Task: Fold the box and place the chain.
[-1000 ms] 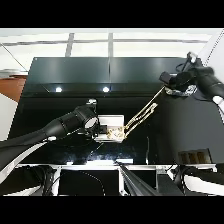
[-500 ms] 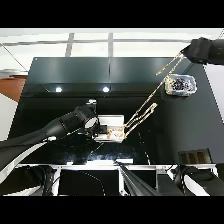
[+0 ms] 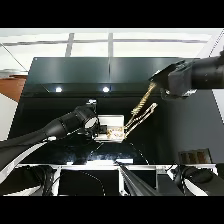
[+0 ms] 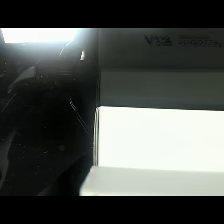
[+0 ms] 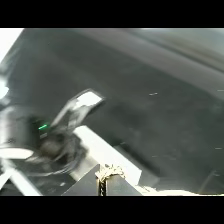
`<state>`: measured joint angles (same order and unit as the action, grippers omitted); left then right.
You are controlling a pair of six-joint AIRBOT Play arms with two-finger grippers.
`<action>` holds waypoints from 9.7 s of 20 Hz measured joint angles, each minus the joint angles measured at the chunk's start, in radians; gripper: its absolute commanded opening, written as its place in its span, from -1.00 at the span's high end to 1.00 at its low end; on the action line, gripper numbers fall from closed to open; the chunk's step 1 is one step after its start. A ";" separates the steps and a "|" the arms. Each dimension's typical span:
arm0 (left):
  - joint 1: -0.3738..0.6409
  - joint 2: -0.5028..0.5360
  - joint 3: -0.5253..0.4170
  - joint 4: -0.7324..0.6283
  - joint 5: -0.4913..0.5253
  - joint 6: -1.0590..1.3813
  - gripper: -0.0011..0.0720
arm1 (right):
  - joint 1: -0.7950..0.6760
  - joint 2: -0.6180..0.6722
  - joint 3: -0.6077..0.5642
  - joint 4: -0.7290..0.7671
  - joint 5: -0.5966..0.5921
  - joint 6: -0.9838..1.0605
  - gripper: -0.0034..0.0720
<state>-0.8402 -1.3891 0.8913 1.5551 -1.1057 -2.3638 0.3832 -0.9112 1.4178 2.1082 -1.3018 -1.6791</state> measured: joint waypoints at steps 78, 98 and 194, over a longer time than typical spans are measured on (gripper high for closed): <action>0.000 0.000 0.000 0.003 -0.003 0.000 0.89 | 0.241 -0.251 -0.917 0.220 0.801 -1.277 -0.61; 0.000 0.000 0.000 0.003 -0.006 0.001 0.88 | 0.241 -0.213 -0.917 0.157 0.764 -1.113 0.85; 0.677 0.406 -0.312 -0.721 -0.031 1.925 -0.97 | -0.109 -0.084 -0.364 -0.078 0.068 -0.261 -0.62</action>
<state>-0.1635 -0.9829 0.5797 0.8345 -1.1362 -0.4389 0.2745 -0.9951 1.0542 2.0304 -1.2339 -1.9400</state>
